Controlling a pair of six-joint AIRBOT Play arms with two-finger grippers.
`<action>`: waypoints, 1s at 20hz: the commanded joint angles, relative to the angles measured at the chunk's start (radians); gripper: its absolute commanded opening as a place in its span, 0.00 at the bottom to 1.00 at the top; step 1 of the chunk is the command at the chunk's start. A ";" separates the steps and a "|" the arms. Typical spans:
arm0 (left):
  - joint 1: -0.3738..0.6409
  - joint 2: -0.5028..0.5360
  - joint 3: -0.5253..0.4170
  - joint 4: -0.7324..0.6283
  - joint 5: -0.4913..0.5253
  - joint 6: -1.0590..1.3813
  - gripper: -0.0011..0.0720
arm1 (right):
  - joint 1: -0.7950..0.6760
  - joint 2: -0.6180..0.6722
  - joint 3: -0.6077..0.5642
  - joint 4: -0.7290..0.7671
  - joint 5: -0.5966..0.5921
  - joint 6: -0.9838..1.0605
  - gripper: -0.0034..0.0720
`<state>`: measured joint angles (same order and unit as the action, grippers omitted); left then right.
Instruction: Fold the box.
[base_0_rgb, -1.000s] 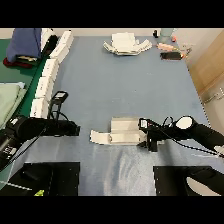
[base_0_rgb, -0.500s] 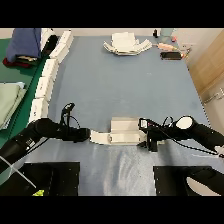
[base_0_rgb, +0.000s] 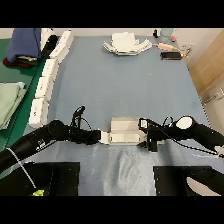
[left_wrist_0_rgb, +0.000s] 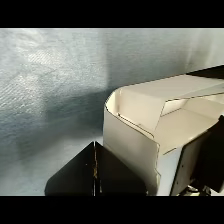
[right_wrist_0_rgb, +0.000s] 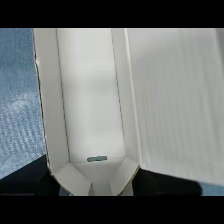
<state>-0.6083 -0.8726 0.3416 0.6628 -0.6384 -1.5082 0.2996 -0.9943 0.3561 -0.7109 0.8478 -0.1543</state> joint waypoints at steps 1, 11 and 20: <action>-0.015 -0.004 0.018 -0.039 0.000 0.004 0.04 | 0.000 0.000 0.001 0.000 0.000 0.000 0.73; -0.013 -0.005 0.063 -0.036 -0.025 -0.001 0.57 | 0.000 0.000 0.001 0.000 0.000 0.000 0.73; -0.015 -0.006 0.115 -0.088 -0.053 0.066 0.58 | 0.000 0.000 0.001 0.000 0.000 0.000 0.73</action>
<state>-0.6228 -0.8772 0.4370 0.5983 -0.6865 -1.4788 0.2996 -0.9943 0.3561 -0.7109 0.8478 -0.1543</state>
